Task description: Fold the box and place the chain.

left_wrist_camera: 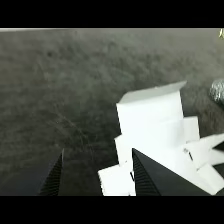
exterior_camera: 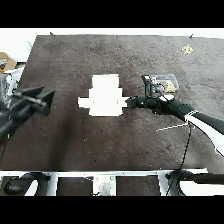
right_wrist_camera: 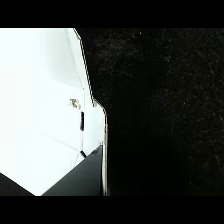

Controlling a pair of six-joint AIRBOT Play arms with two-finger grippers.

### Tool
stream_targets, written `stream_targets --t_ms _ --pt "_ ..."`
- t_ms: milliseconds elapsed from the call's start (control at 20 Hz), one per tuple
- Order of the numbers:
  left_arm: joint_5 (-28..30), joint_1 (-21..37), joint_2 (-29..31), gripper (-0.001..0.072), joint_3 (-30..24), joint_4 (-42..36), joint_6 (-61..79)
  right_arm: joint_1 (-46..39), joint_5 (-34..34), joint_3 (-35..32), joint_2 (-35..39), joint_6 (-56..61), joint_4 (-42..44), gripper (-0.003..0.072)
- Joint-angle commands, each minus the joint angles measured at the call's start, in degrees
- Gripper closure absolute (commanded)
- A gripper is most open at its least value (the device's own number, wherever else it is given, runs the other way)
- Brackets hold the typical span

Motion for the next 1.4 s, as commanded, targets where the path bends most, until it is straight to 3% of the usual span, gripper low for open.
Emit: stream_targets --t_ms 0,300,500,600,900,1300,1350 --pt "-12.5 0.0 -21.5 0.0245 14.4 -0.1 4.7 0.0 0.0 0.0 0.0 0.0 -1.2 0.0683" --pt "-36.1 -0.1 -53.9 0.0247 44.2 0.0 4.5 0.0 0.0 0.0 0.0 0.0 -1.7 0.0683" --pt "-45.0 -0.1 -71.2 0.0247 62.5 3.5 -0.4 0.0 0.0 0.0 0.0 0.0 -1.7 0.0683" --pt "-48.0 -0.1 -77.6 0.0247 68.7 3.8 -1.5 0.0 0.0 0.0 0.0 0.0 -1.7 0.0683" --pt "-54.2 -5.0 -88.7 0.0247 78.7 6.1 2.4 0.0 0.0 0.0 0.0 0.0 -2.9 0.0683" --pt "-55.0 -8.4 -94.2 0.0249 81.6 4.8 3.2 0.0 0.0 0.0 0.0 0.0 -3.0 0.0683" --pt "-55.0 -8.4 -94.2 0.0281 81.6 4.3 3.2 0.0 0.0 0.0 0.0 0.0 -3.0 0.0683"
